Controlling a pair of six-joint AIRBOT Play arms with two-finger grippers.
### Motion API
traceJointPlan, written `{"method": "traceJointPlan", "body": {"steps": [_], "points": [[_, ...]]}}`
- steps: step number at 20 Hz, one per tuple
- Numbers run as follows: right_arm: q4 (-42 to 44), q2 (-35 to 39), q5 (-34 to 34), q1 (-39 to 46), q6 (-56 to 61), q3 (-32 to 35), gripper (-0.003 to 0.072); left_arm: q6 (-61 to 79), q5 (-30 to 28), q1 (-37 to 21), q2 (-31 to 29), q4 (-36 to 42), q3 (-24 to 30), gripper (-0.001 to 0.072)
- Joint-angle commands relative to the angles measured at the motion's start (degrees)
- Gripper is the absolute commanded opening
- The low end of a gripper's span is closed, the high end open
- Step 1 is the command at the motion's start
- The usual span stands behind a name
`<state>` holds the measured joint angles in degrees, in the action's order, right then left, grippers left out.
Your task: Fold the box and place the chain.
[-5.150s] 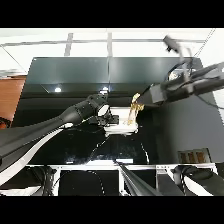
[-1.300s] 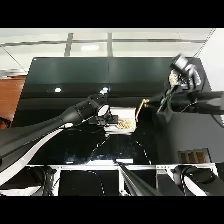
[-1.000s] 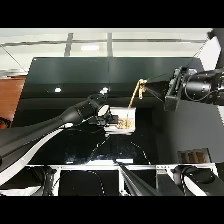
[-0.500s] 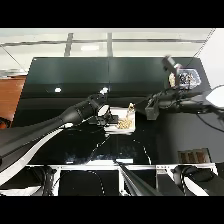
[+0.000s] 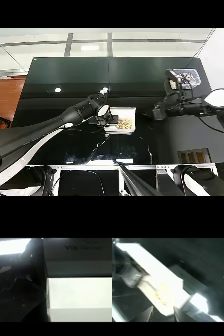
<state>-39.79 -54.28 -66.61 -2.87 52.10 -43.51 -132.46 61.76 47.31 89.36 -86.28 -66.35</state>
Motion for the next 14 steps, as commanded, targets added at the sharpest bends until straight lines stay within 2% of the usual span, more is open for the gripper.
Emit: {"method": "traceJointPlan", "body": {"steps": [1,6,7,8,9,12,14], "points": [[-4.02,0.09,-4.07,6.27,-0.02,0.15,0.0308,0.02,-0.02,-0.02,0.0,-0.02,-0.04,0.0029],[-4.22,0.09,-4.15,6.64,-0.07,0.35,0.0308,-0.98,-0.07,0.0,0.0,-0.04,-0.42,0.0031],[-4.7,0.09,-4.17,6.67,-0.07,0.35,0.0308,-1.6,0.33,0.04,-0.02,-0.04,-0.87,0.0098],[-5.25,0.09,-4.15,6.67,-0.07,0.35,0.0308,-1.79,0.9,0.13,-0.24,-0.22,-1.51,0.0368],[-5.66,0.09,-4.17,6.67,-0.07,0.35,0.0308,-2.78,1.75,0.46,-0.76,-1.4,-2.19,0.0509],[-6.4,0.09,-4.11,6.67,-0.07,0.35,0.0308,-2.93,2.49,2.67,-6.36,-8.2,-2.67,0.0511],[-6.38,0.09,-4.11,6.67,-0.04,0.35,0.0308,-2.54,6.71,3.82,-11.5,-15.19,-1.55,0.0511]]}}
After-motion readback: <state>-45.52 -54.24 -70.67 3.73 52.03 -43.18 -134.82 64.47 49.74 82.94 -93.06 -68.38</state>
